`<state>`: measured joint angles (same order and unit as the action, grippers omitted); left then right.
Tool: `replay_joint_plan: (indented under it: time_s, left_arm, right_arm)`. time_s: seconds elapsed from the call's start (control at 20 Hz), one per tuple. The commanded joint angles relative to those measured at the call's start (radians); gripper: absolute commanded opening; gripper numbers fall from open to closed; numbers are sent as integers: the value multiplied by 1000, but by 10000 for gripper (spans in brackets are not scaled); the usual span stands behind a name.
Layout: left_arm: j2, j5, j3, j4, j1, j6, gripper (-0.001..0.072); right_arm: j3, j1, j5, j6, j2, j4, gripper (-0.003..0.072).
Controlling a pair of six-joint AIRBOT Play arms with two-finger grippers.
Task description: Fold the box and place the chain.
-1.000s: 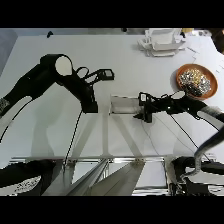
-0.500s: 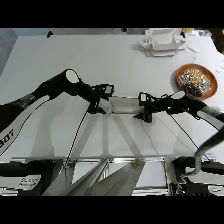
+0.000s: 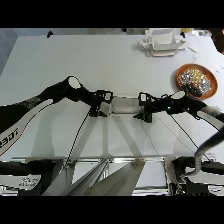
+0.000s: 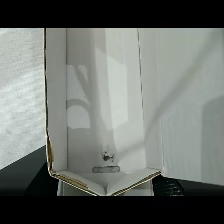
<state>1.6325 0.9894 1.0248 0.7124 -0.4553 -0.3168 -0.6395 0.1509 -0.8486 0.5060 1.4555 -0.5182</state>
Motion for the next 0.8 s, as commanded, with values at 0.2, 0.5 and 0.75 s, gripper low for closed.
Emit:
replay_joint_plan:
  time_s: [0.2,0.5,0.75]
  left_arm:
    - [-5,-26,-24,-70,-19,-61,703]
    - [-21,-63,-113,-185,-20,-113,701]
    - [-19,-81,-124,-249,-20,-114,697]
  right_arm:
    - [0,0,0,0,-1,0,406]
    - [0,0,0,0,-1,0,406]
    - [0,-1,0,0,-1,0,406]
